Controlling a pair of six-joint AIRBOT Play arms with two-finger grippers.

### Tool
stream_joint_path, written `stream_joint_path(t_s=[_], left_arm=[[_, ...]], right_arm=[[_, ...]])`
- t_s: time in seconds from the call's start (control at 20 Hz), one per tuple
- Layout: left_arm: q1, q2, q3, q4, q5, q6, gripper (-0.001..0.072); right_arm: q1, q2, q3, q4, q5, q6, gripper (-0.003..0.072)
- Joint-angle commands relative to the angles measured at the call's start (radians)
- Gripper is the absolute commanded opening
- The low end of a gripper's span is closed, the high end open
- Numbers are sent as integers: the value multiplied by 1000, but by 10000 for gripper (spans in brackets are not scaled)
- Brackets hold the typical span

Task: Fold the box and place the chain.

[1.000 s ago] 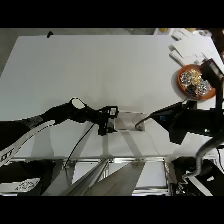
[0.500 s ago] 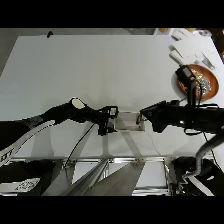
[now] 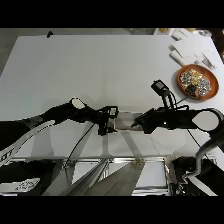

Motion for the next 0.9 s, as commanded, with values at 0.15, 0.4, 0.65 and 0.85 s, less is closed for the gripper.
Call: stream_joint_path(t_s=[0.15,0.4,0.65,0.85], left_arm=[[1,0,0,0,0,0,393],[1,0,0,0,0,0,393],[1,0,0,0,0,0,393],[1,0,0,0,0,0,393]], right_arm=[[0,-63,16,1,85,-33,211],[-158,-112,341,-6,382,-4,12],[-381,-220,445,-298,290,173,14],[-381,-367,384,-521,277,343,14]])
